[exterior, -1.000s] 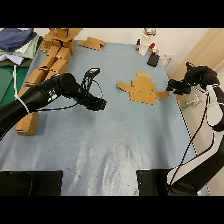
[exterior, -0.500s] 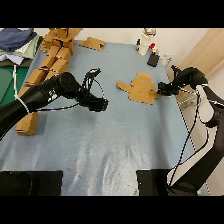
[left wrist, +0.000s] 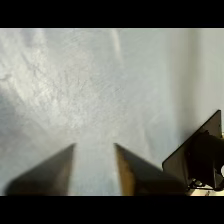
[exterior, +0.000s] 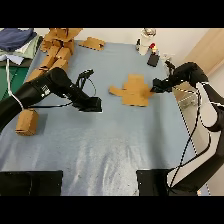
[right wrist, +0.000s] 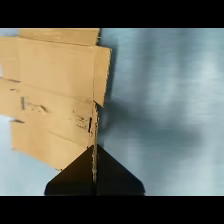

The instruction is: Fold the box.

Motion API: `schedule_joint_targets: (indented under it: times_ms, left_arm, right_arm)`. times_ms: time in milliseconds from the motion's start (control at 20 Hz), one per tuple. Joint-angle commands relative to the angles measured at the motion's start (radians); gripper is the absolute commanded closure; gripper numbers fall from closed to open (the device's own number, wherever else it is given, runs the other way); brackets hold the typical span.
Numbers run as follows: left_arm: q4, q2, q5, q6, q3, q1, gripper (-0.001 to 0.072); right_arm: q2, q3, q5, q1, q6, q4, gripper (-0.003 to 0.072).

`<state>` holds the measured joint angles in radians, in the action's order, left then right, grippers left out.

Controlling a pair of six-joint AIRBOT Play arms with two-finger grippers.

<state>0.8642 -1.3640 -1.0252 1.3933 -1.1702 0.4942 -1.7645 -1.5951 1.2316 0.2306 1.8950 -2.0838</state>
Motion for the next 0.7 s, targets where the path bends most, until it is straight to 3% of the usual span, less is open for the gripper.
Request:
schedule_joint_targets:
  times_ms: [0,400,550,650]
  left_arm:
    - [-0.006,0.001,-0.076,-0.038,0.0,-0.05,0.0239]
    - [-0.067,0.001,-0.174,-0.198,0.042,-0.185,0.0238]
    - [-0.169,0.001,-0.176,-0.278,0.108,-0.255,0.0239]
    - [-0.244,0.0,-0.192,-0.336,0.164,-0.299,0.0238]
  right_arm:
    - [0.164,0.202,-0.031,-0.091,0.009,-0.095,0.0685]
    - [0.767,1.022,-0.32,-0.444,-0.264,-0.154,0.0685]
    - [0.992,1.235,-0.494,-0.62,-0.394,-0.158,0.0685]
    - [1.105,1.318,-0.537,-0.702,-0.395,-0.156,0.0685]
